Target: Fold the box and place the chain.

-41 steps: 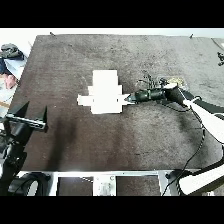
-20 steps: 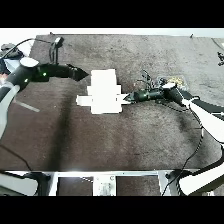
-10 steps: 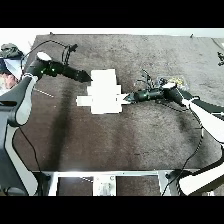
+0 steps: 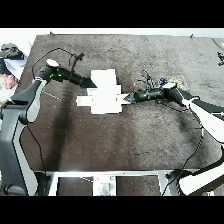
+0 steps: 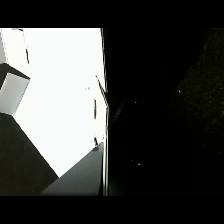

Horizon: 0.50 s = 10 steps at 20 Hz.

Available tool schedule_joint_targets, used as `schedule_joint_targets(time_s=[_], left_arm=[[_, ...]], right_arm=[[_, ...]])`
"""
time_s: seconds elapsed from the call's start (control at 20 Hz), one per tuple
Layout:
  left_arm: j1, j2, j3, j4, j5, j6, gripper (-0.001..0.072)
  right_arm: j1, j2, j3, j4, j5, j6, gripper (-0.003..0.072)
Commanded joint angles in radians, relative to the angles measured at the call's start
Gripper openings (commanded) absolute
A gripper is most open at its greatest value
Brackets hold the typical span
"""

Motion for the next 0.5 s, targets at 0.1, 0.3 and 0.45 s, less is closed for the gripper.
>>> schedule_joint_targets(time_s=[0.1,0.3,0.45], left_arm=[[-0.016,-0.018,0.003,-0.024,-0.039,0.045,0.0527],[-0.016,-0.018,0.003,-0.023,-0.065,0.049,0.0349],[-0.015,-0.018,0.003,-0.014,-0.095,0.064,0.0348]], right_arm=[[0.0,0.0,0.0,0.0,0.019,-0.003,-0.0012],[-0.001,0.0,0.0,0.0,0.019,-0.003,-0.0012],[-0.002,0.0,0.0,0.0,0.019,-0.003,-0.0012]])
